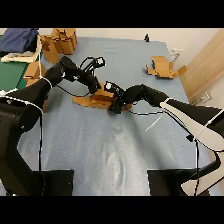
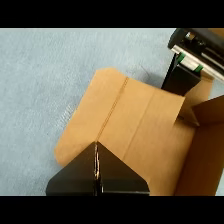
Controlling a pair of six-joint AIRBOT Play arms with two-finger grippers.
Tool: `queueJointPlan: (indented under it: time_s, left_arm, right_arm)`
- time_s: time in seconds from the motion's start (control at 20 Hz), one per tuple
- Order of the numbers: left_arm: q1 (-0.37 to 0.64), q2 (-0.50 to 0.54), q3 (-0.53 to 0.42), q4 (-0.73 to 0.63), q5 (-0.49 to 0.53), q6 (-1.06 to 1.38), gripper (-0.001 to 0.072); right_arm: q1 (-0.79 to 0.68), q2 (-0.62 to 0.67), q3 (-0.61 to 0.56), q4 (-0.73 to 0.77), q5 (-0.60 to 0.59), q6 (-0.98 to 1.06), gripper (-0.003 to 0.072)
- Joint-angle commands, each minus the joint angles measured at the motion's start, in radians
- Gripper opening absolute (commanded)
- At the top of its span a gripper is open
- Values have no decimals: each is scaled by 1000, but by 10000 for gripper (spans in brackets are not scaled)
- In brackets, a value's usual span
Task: Fold the box.
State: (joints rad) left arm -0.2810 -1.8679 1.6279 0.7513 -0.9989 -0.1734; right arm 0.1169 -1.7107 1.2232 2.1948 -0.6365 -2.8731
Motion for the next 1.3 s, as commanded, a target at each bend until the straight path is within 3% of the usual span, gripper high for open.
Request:
queueJointPlan:
  time_s: [0.0,0.3,0.55,0.8,0.95,1.15,1.25]
  left_arm:
    - [0,-2,0,21,-21,-3,21]
    - [-19,-3,0,114,-118,-1,20]
    - [-6,1,15,92,-43,-90,21]
    - [156,25,42,-166,-88,-121,21]
    - [293,67,42,-274,-193,-35,20]
    - [410,138,42,-102,-377,19,19]
    - [397,175,32,158,-441,38,19]
  right_arm:
    - [1,0,0,0,0,0,517]
    - [1,0,0,0,-1,0,517]
    - [2,0,0,0,-1,0,517]
    - [1,0,0,-1,-1,0,518]
    - [1,0,0,-11,-1,0,517]
    - [1,0,0,-16,0,0,517]
    - [1,0,0,-16,0,0,517]
